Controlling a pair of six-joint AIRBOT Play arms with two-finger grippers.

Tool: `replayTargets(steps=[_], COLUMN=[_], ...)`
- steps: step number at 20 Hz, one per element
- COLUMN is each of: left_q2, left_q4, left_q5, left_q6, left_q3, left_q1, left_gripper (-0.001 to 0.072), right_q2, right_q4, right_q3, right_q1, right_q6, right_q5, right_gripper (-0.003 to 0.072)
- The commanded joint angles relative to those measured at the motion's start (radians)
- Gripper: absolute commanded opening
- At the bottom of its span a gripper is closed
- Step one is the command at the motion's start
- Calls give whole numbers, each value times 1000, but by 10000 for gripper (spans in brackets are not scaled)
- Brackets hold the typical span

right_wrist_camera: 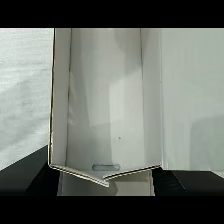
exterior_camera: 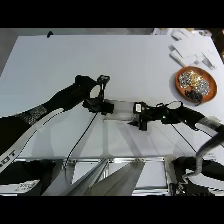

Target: Fold the box and place the chain.

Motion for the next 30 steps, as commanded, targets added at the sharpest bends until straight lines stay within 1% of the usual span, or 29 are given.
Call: replayTargets(steps=[1,3,4,7,8,9,10,12,15,17,21,22,24,27,28,30], left_q2=[-20,-43,-58,-90,-90,-90,-90,-91,-93,-93,-93,-93,-93,-89,-84,-69], left_q4=[-26,-25,-26,-26,-25,-30,-39,-60,-56,-55,-55,-56,-55,-56,-56,-56], left_q5=[12,10,10,22,31,37,41,49,53,53,55,58,59,51,52,51], left_q6=[6,-4,-3,21,21,19,15,-7,-26,-42,-65,-78,-93,-93,-92,-92], left_q3=[-1,-1,-1,-1,-1,-1,-1,-1,-1,-1,-1,-1,-1,-1,-1,-1], left_q1=[2,-10,-18,-34,-34,-34,-34,-39,-46,-46,-51,-53,-58,-58,-58,-55], left_gripper=[338,298,248,245,196,102,77,78,97,152,151,131,3,7,48,243], right_q2=[1,1,1,1,1,1,1,1,1,1,1,1,1,1,1,1], right_q4=[0,0,0,0,0,0,0,0,0,0,0,0,0,0,0,0], right_q3=[0,0,0,0,0,0,0,0,0,0,0,0,0,0,0,0], right_q1=[0,0,0,0,0,0,0,0,0,0,0,0,0,0,0,0], right_q6=[0,0,0,0,0,0,0,0,0,0,0,0,0,0,0,0], right_q5=[1,1,1,1,1,1,1,1,0,1,1,1,1,1,1,1], right_gripper=[379,379,379,379,379,379,379,379,379,379,379,379,379,379,379,379])
